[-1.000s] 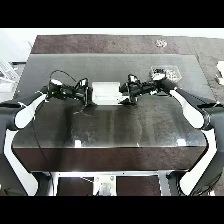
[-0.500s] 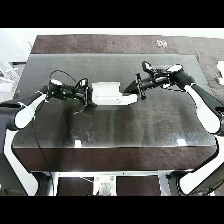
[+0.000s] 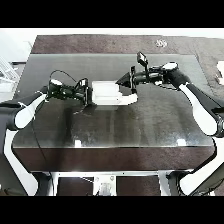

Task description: Fold the box and place the chain.

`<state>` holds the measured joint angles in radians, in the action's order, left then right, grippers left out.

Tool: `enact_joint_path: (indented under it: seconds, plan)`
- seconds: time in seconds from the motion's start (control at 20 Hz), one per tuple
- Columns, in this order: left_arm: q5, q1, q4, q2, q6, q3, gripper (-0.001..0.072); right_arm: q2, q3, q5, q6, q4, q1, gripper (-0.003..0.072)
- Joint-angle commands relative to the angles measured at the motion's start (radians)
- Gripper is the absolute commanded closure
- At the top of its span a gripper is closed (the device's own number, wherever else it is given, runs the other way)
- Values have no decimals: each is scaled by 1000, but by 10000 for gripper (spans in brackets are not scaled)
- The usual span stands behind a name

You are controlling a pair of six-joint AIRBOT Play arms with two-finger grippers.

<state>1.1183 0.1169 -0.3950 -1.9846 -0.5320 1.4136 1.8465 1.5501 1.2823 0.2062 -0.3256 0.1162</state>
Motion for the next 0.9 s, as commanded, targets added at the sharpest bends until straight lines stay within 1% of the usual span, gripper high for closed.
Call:
enact_joint_path:
  seconds: [0.0, 0.3, 0.4, 0.65, 0.85]
  plan:
    - [0, 0, 0, 1, 0, 0, 298, 35, 45, -35, -40, -6, 19, 671]
    - [0, 0, 0, 1, 0, 0, 298, 156, 163, -72, -117, -31, 20, 671]
    - [0, 0, 0, 1, 0, 0, 298, 192, 199, -72, -163, -111, 28, 671]
    - [0, 0, 0, 1, 0, 0, 298, 219, 208, -71, -226, -301, 59, 670]
    - [0, 0, 0, 1, 0, 0, 298, 221, 216, -85, -233, -307, 54, 669]
